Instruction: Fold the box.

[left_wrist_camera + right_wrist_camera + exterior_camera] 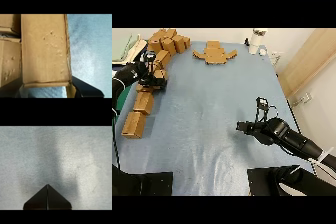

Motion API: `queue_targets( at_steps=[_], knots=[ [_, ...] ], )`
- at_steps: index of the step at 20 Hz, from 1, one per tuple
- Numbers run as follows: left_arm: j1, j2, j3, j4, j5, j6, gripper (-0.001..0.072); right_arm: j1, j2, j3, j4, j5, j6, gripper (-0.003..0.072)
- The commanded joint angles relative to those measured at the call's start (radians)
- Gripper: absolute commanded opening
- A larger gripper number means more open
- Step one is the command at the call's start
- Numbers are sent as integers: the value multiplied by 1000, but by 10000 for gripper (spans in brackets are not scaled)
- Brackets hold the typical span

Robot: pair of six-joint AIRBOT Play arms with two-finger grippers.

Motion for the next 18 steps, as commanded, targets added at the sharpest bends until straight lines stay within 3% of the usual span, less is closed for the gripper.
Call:
queue_targets(
  at_steps=[1, 10, 12, 18],
  knots=[
    [-2, -2, 3, 13, -26, -6, 622, 1, 0, 1, 0, 0, 0, 3],
    [0, 5, 18, 37, -123, -7, 689, 1, 0, 1, 12, -1, 0, 6],
    [0, 5, 63, 37, -199, -7, 689, 1, 0, 1, 12, 0, 0, 173],
    [-7, 5, 301, 32, -534, -6, 688, 1, 0, 1, 70, -1, -38, 178]
  ],
)
